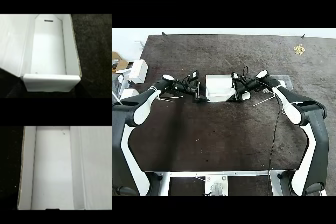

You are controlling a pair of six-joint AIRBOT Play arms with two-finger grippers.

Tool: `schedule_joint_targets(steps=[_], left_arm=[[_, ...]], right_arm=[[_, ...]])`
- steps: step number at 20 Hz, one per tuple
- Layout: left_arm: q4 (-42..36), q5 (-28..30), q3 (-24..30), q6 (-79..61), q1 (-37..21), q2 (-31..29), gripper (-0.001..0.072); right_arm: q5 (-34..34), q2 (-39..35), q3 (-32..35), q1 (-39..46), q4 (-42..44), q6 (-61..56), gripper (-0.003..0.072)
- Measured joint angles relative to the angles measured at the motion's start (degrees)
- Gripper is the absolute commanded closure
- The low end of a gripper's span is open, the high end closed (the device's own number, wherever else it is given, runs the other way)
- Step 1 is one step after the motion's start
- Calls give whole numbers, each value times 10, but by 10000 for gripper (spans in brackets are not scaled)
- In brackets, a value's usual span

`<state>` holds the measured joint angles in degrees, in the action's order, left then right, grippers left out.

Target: Fold the box and place the chain.

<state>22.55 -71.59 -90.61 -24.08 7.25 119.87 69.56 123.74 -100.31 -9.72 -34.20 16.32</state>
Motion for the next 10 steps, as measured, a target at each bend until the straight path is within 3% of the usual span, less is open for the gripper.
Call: schedule_joint_targets(steps=[10], left_arm=[[-21,3,0,-26,1,18,-1]], right_arm=[[0,0,0,0,-1,0,237]])
